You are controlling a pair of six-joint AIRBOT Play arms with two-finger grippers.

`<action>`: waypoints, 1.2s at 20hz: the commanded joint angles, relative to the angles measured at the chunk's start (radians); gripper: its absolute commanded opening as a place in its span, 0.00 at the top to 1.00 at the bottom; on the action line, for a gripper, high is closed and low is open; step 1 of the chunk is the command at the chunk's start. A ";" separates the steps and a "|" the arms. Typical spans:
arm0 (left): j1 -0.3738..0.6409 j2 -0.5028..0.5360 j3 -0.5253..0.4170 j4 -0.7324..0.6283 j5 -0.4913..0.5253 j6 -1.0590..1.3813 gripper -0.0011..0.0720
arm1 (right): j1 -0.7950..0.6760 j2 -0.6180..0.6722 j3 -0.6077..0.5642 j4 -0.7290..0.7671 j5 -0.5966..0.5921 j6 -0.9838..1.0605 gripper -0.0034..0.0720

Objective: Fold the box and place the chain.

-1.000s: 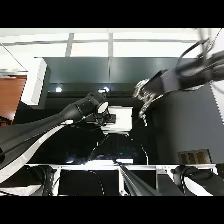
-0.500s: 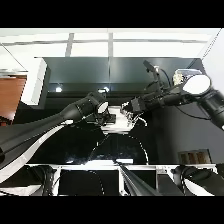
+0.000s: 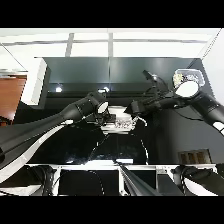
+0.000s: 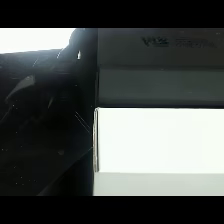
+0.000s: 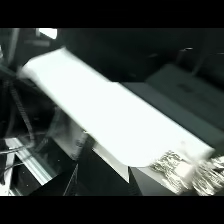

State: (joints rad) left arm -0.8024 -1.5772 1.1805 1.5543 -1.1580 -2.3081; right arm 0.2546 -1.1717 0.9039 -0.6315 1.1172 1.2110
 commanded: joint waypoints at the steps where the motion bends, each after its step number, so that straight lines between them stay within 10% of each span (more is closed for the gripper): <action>1: 0.001 -0.001 0.001 0.000 0.001 0.000 0.94 | -0.192 0.064 0.006 -0.084 0.103 0.000 0.47; 6: 0.001 -0.001 0.001 0.000 0.001 0.000 0.94 | -0.427 0.090 -0.058 -0.561 -0.224 0.261 0.44; 7: 0.001 -0.001 0.001 0.000 0.001 0.000 0.94 | -0.443 0.082 -0.085 -0.615 -0.320 0.341 0.11; 8: 0.001 -0.001 0.001 0.000 0.001 0.000 0.94 | -0.451 0.058 -0.100 -0.629 -0.409 0.370 0.01; 11: 0.001 -0.001 0.001 0.001 -0.002 0.001 0.94 | -0.452 -0.078 -0.053 -0.605 -0.584 0.408 0.01; 19: 0.001 -0.001 0.001 0.000 -0.006 0.001 0.94 | -0.452 -0.453 0.251 -0.502 -0.470 0.484 0.02; 22: 0.001 -0.001 0.001 0.000 -0.006 0.000 0.94 | -0.452 -0.476 0.266 -0.486 -0.479 0.487 0.24; 24: 0.001 -0.001 0.001 0.000 -0.006 0.000 0.94 | -0.452 -0.476 0.266 -0.488 -0.478 0.486 0.60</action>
